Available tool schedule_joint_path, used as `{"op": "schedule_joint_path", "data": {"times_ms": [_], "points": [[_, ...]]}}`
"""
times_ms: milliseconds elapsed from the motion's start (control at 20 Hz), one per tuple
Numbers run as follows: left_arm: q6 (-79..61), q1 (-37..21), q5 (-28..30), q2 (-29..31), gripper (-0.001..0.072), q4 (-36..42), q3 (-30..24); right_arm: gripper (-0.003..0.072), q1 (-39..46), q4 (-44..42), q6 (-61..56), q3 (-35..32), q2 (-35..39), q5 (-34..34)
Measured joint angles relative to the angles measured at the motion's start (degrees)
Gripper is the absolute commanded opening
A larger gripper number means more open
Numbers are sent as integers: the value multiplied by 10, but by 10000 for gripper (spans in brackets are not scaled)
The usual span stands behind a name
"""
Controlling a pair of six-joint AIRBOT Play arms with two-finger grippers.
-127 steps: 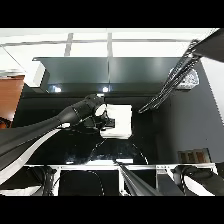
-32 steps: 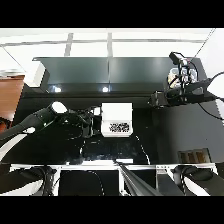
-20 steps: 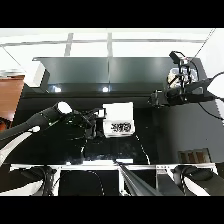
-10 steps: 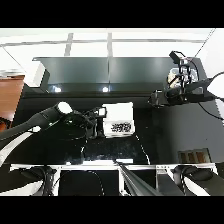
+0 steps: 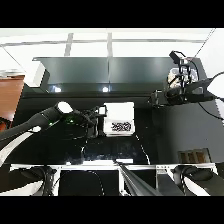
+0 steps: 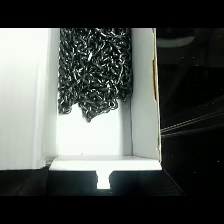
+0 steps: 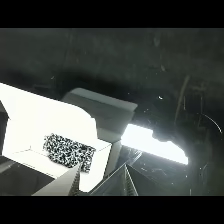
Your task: Fold the box and place the chain.
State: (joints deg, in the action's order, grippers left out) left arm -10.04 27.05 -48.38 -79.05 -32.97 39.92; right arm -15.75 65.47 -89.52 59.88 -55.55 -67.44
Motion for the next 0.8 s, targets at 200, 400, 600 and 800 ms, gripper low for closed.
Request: {"op": "schedule_joint_path", "data": {"times_ms": [200, 400, 600, 800], "points": [[-21, 0, 3, 0, 413, 4, 0, 335, 0, 5, 0, -1, -9, 26], [-27, 0, 9, 0, 394, 4, 3, 720, 0, 9, -3, -5, -45, 85], [-30, 0, 11, 0, 395, 5, 8, 720, 2, -18, -1, -7, -112, 169], [-31, 0, 12, 0, 395, 5, 10, 720, -14, -93, 130, -7, -175, 184]]}}
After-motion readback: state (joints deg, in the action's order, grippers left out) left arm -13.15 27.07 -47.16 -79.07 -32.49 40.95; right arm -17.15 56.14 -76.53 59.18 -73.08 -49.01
